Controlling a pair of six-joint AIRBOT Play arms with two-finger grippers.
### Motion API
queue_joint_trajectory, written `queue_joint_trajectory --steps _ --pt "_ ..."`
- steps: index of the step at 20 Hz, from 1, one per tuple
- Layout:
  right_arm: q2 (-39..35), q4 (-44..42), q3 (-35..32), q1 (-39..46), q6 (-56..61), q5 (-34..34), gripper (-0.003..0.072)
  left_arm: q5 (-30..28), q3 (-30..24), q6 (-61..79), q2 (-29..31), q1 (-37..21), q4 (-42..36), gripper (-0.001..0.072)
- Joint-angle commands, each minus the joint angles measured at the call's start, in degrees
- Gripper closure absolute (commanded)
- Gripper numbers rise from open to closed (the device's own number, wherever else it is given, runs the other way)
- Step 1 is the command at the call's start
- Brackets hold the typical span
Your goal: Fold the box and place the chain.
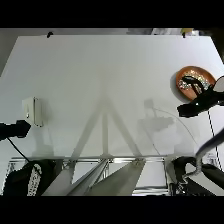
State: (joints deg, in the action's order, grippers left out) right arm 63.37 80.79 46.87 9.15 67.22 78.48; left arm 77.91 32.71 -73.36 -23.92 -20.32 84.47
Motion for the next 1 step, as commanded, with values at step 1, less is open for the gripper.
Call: queue_joint_trajectory --steps 1 --pt "0.0 0.0 0.0 0.0 0.0 0.0 0.0666 -0.2 0.0 -0.4 0.2 0.0 -0.2 0.0014"
